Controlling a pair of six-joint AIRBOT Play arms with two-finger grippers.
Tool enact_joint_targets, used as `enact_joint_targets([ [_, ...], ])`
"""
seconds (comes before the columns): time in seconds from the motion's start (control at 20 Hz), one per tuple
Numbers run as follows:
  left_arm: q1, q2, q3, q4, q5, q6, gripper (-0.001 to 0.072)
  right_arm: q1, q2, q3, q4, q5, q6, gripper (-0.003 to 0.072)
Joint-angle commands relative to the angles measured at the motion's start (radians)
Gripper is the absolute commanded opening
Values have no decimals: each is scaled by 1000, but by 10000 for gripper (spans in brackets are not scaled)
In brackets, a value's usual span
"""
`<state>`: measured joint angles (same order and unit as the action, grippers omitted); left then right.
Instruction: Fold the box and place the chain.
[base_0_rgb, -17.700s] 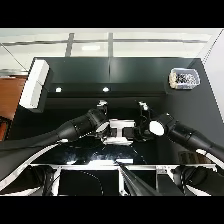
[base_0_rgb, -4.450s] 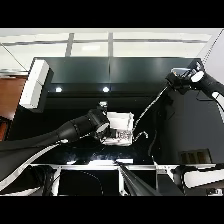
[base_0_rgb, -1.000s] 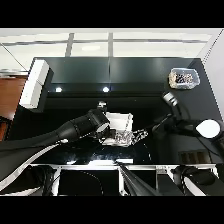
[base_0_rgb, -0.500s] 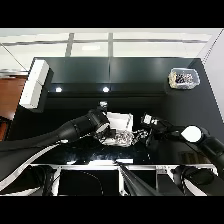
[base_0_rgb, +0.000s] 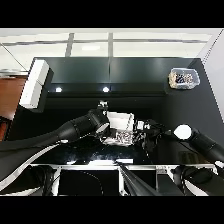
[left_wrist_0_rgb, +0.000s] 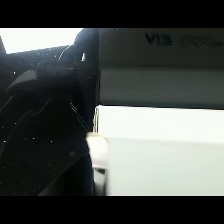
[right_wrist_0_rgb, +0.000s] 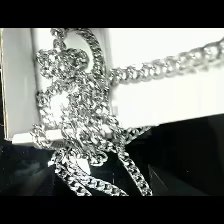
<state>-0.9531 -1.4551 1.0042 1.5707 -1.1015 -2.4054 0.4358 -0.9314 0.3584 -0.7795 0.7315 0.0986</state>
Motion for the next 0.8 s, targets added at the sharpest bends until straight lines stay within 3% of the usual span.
enact_joint_targets([
  [0.0,1,-1,0,-1,-3,0,33,8,-30,0,63,-29,-61,704],
  [0.45,1,-1,0,-1,-6,0,33,73,-68,0,73,-116,-79,693],
  [0.6,1,-1,0,-1,-6,0,33,73,-68,0,72,-111,-76,405],
  [0.7,1,-1,0,-1,-8,0,33,73,-68,0,72,-98,-71,120],
  [0.75,1,-1,0,-4,-8,0,33,73,-68,0,71,-89,-61,65],
])
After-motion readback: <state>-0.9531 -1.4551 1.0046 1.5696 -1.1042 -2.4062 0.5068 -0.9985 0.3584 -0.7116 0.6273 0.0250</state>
